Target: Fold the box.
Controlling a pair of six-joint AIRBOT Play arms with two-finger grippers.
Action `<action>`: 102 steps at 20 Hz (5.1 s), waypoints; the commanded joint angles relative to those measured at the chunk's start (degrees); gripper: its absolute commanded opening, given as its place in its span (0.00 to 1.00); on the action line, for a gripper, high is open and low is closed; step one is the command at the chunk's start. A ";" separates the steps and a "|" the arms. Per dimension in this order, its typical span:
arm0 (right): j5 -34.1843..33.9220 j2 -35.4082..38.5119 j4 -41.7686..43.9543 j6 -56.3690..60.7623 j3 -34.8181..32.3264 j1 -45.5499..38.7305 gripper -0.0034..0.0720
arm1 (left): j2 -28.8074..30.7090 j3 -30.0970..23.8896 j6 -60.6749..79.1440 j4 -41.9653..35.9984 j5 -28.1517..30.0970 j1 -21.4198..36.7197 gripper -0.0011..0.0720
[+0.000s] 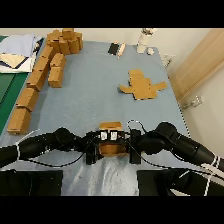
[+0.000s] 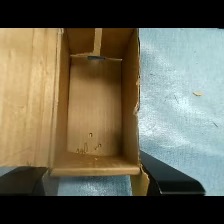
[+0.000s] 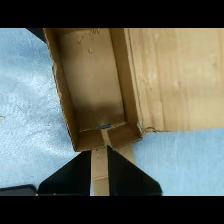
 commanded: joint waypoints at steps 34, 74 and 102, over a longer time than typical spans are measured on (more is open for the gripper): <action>13.18 8.85 3.50 -4.26 -11.26 -3.96 0.20 | 0.02 -0.04 0.31 0.13 -0.39 0.00 0.63; -17.25 22.14 -23.32 65.29 -8.09 -13.55 0.05 | 0.02 -0.04 0.28 0.13 -0.39 0.00 0.63; -2.99 8.26 12.66 50.99 -9.55 -23.65 0.05 | 0.02 -0.04 0.28 0.11 -0.42 0.00 0.63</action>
